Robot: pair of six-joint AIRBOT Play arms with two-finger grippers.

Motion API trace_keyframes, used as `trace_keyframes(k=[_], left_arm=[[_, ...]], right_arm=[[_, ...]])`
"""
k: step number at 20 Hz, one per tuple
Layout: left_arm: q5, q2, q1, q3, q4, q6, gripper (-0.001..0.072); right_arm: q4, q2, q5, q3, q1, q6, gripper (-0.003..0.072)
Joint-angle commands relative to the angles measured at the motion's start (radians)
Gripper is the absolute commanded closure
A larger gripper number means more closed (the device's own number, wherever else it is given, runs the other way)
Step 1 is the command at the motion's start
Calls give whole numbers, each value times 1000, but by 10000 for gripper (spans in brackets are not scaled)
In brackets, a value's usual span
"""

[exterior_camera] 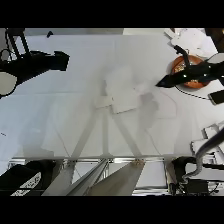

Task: Fold the box and place the chain.

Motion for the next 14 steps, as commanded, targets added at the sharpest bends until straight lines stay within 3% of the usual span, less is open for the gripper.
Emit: trace_keyframes(k=[1, 4, 8, 14], left_arm=[[0, -1, 0, 0, 0, 0, 11], [0, -1, 0, 0, 0, 0, 11], [0, -1, 0, 0, 0, 0, 11], [0, -1, 0, 0, 0, 0, 11]], right_arm=[[113, 27, -185, -17, 134, -7, 679], [137, 30, -293, -118, 163, -16, 679], [300, 122, -551, -338, 174, -145, 679], [306, 262, -787, -524, 196, -149, 679]])
